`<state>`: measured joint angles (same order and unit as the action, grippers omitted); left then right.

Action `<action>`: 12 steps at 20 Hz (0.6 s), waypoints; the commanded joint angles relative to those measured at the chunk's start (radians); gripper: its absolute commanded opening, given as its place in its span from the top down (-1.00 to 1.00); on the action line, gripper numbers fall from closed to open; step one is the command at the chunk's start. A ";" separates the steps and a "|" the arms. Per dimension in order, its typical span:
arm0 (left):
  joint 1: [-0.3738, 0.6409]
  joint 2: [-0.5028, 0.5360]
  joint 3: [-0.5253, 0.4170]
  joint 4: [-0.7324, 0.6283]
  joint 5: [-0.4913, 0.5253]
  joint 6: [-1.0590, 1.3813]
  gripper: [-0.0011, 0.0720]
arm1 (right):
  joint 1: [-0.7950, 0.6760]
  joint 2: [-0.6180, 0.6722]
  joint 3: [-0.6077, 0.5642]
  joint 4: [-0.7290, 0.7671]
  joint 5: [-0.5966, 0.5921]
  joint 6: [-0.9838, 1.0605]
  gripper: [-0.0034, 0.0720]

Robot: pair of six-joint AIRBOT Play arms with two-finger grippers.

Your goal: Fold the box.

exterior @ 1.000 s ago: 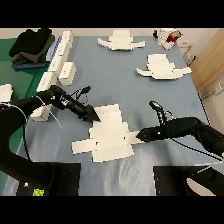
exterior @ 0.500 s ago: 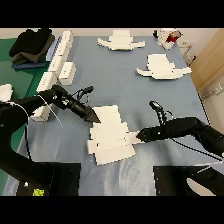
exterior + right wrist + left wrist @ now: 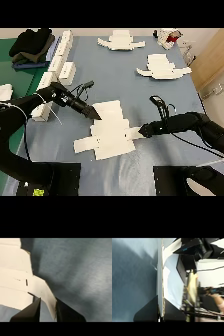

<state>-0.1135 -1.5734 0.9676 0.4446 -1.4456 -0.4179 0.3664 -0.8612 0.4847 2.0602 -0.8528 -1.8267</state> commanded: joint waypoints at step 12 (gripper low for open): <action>-0.286 0.401 -0.193 0.011 0.552 0.539 0.95 | -0.117 -0.011 0.264 -0.642 -0.041 0.721 -0.33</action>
